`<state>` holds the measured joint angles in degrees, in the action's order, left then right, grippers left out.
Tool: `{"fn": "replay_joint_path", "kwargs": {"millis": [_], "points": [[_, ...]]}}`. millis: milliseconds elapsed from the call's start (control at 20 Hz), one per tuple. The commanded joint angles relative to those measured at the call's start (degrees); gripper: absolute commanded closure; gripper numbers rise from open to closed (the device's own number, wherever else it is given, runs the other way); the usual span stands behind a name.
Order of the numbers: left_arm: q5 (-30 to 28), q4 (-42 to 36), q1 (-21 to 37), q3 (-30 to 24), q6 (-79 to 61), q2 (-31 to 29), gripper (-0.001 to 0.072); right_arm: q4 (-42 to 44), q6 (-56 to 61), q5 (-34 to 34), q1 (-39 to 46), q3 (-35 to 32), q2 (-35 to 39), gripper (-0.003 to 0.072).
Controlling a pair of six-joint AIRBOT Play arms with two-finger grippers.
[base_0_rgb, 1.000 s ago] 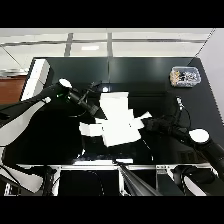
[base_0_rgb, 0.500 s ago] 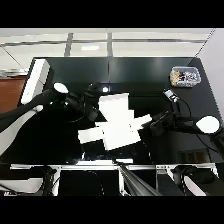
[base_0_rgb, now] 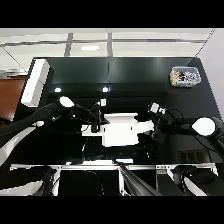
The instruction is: Fold the box and place the chain.
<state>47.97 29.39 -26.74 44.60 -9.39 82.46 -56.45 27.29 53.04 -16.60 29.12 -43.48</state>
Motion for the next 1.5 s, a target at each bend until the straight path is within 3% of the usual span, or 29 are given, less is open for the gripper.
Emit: {"fn": "replay_joint_path", "kwargs": {"millis": [0,600,1200,1450], "points": [[-5.9,3.3,-1.8,-0.3,-3.5,-0.1,0.0686,-2.1,-6.5,-1.9,-2.3,-1.8,-0.3,-0.0016],[-5.8,3.4,-1.8,-0.3,-3.5,-0.1,0.0685,2.5,-15.8,-3.8,-12.1,-4.7,-8.9,-0.0016],[-5.8,3.4,-1.8,-0.3,-3.5,-0.1,0.0685,2.9,-17.7,-15.9,-16.0,-4.7,-12.9,-0.0016],[-5.8,3.4,-1.8,-0.3,-3.5,-0.1,0.0684,2.9,-17.7,-16.2,-16.0,-4.6,-12.9,-0.0016]]}}
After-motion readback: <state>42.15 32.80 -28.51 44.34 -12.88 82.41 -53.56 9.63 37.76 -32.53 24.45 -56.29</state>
